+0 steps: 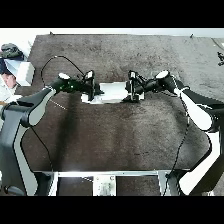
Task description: Fold the box and place the chain.
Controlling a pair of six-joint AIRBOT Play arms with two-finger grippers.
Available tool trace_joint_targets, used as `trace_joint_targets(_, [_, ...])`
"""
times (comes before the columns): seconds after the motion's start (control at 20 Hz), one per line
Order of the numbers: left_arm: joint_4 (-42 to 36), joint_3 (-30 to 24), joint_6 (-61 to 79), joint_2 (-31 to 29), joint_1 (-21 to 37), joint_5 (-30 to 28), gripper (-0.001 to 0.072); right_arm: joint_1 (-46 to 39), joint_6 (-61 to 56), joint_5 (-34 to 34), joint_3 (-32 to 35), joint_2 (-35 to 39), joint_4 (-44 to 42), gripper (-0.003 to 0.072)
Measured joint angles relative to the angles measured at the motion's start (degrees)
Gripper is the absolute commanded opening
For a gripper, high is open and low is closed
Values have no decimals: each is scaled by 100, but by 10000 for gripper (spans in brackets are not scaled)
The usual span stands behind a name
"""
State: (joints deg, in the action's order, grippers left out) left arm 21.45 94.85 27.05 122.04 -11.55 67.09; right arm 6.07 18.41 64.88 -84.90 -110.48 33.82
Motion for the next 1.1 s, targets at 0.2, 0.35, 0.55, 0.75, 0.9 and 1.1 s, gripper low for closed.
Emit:
trace_joint_targets(0.2, [0, 0, 0, 2, -2, -2, 12, 31, 9, 9, -4, -109, 50, 667])
trace_joint_targets(0.35, [0, 0, 0, 2, -2, 0, 13, 44, 9, 2, -4, -144, 57, 653])
trace_joint_targets(0.55, [0, 0, 0, 2, -2, -2, 12, 52, 48, -33, -7, -166, 76, 648])
trace_joint_targets(0.75, [-2, 0, -2, 2, -2, -2, 13, 59, 96, -63, -11, -181, 92, 648])
trace_joint_targets(0.9, [-4, 0, -2, 0, -2, -7, 13, 61, 114, -79, -96, -262, 94, 647])
trace_joint_targets(1.1, [-4, 0, -2, 0, 0, -7, 13, 109, 122, -57, -212, -345, 96, 648])
